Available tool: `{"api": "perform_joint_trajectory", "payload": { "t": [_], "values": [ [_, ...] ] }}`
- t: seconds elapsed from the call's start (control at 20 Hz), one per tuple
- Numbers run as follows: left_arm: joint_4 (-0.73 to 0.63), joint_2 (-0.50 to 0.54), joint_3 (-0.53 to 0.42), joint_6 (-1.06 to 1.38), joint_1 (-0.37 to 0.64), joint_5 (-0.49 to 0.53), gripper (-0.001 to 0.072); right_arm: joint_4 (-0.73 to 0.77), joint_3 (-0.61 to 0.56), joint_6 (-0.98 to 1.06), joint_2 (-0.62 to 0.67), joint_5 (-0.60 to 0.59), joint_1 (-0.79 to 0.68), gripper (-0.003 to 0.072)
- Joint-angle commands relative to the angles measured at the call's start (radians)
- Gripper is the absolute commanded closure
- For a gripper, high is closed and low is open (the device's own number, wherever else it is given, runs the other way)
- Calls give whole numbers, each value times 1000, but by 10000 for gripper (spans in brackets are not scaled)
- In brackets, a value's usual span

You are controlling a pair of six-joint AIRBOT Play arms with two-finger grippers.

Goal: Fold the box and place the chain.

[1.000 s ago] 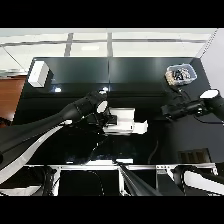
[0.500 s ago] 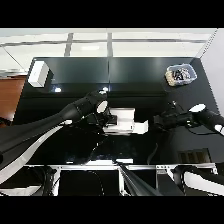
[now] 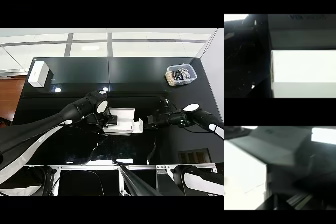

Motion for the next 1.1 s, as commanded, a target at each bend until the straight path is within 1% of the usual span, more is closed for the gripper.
{"api": "perform_joint_trajectory", "payload": {
  "t": [0.0, 0.05, 0.2, 0.35, 0.4, 0.45, 0.6, 0.7, 0.85, 0.9, 0.95, 1.05],
  "values": [
    [0, 0, 0, 0, 0, 1, 681, 28, 42, -29, 0, 137, 0, 346],
    [0, 0, 0, 0, 0, 1, 681, 32, 52, -29, 0, 157, 8, 260],
    [0, 0, 0, 0, 0, 0, 681, 36, 62, -13, 0, 158, 54, 241],
    [0, 0, 0, 0, 0, 0, 681, 34, 71, 3, 0, 130, 90, 244],
    [0, 0, 0, 0, 0, 0, 681, 32, 78, 5, 0, 129, 93, 245],
    [0, 0, 0, 0, 0, 0, 681, 31, 87, 8, 0, 127, 93, 262],
    [0, 0, 0, 0, 0, 1, 681, 10, 117, 62, 0, 121, 95, 264],
    [0, 0, 0, 0, 0, 1, 681, -49, 151, 123, 0, 117, 117, 264],
    [0, 0, 0, 0, 0, 0, 681, -143, 217, 254, 0, 87, 204, 264],
    [0, 0, 0, 0, 0, 0, 681, -174, 238, 312, 0, 72, 236, 281],
    [0, 0, 0, 0, 0, 0, 681, -204, 259, 352, 0, 59, 271, 361],
    [0, 0, 0, 0, 0, 0, 681, -275, 295, 449, 0, 29, 328, 362]
  ]
}}
